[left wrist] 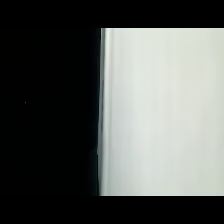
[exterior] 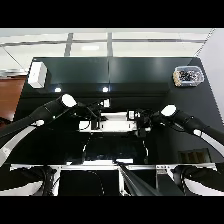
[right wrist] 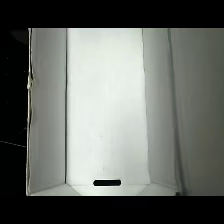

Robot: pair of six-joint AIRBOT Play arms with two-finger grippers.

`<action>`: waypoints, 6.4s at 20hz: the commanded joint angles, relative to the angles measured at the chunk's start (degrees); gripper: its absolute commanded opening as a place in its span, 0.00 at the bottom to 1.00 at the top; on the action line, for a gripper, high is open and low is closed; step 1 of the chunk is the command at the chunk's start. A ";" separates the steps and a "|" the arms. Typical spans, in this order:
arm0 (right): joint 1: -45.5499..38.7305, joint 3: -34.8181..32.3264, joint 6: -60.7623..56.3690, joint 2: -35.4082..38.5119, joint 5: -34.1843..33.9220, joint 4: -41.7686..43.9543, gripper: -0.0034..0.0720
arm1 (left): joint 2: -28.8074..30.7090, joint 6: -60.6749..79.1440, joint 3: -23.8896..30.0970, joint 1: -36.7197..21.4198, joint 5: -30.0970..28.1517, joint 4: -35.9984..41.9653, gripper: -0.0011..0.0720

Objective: Fold the box and place the chain.

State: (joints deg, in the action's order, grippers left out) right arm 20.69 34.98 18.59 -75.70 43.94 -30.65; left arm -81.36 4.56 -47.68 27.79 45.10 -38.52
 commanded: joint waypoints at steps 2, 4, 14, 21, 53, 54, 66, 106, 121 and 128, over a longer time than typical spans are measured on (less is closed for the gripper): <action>0.26 0.07 -0.39 -0.02 -0.35 -0.63 0.97 | -0.04 0.00 -0.07 0.00 -0.02 0.02 0.05; 0.26 0.07 -0.48 -0.02 -0.50 -0.48 0.97 | -0.04 0.00 -0.07 -0.02 -0.02 0.02 0.05; 0.28 0.07 -0.68 -0.02 -0.74 -0.50 0.97 | -0.04 -0.02 -0.07 0.00 0.15 0.02 0.05; 0.26 0.07 -2.19 -0.04 -1.14 -1.36 0.97 | -0.04 -0.04 -0.07 0.00 0.15 0.04 0.05; 0.26 0.07 -2.14 -0.04 -1.11 -1.33 0.59 | -0.39 -0.09 -0.07 -0.04 0.33 0.22 0.06; 0.26 0.07 -2.14 -0.04 -1.11 -1.33 0.49 | -0.26 -0.37 -0.07 -0.11 0.33 0.20 0.10; 0.26 0.07 -2.16 -0.04 -1.11 -1.31 0.26 | 20.65 -40.11 -0.07 -10.25 12.63 -20.26 0.90; 0.26 0.07 -2.16 -0.04 -1.11 -1.31 0.26 | 11.04 -54.38 -3.15 -9.62 4.50 -9.51 0.05; 0.26 0.07 -2.16 -0.04 -1.11 -1.33 0.26 | 19.50 -11.82 12.00 -10.88 5.86 -13.09 0.98; 0.26 0.07 -2.16 -0.04 -1.11 -1.33 0.26 | 11.69 -3.50 11.37 -4.35 -0.92 -11.65 0.96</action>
State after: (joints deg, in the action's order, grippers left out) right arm 20.93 34.98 16.43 -75.70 42.83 -31.99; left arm -66.06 -2.81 -35.94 22.04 45.60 -52.14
